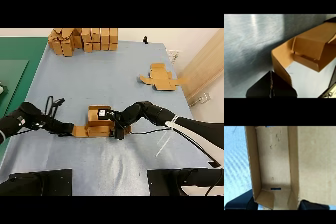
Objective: Fold the box.
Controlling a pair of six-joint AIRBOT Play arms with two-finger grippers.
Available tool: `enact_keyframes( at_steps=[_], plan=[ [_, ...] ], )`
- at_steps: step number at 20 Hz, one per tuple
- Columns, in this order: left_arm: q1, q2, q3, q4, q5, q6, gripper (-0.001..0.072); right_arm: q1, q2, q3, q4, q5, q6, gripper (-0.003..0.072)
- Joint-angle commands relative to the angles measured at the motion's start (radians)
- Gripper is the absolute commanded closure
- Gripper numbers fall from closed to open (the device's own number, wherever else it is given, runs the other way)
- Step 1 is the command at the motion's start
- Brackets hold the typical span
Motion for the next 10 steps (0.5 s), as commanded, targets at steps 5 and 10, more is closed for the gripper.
enact_keyframes(
  at_steps=[5,10],
  plan=[
    [-0.045,0.025,0.072,-0.181,-0.017,0.182,0.0696,-0.001,0.000,0.000,0.000,-0.002,0.001,0.0603],
    [-0.072,0.051,0.082,-0.203,-0.036,0.203,0.0362,-0.001,0.000,0.000,0.000,-0.001,0.001,0.0604]
  ],
)
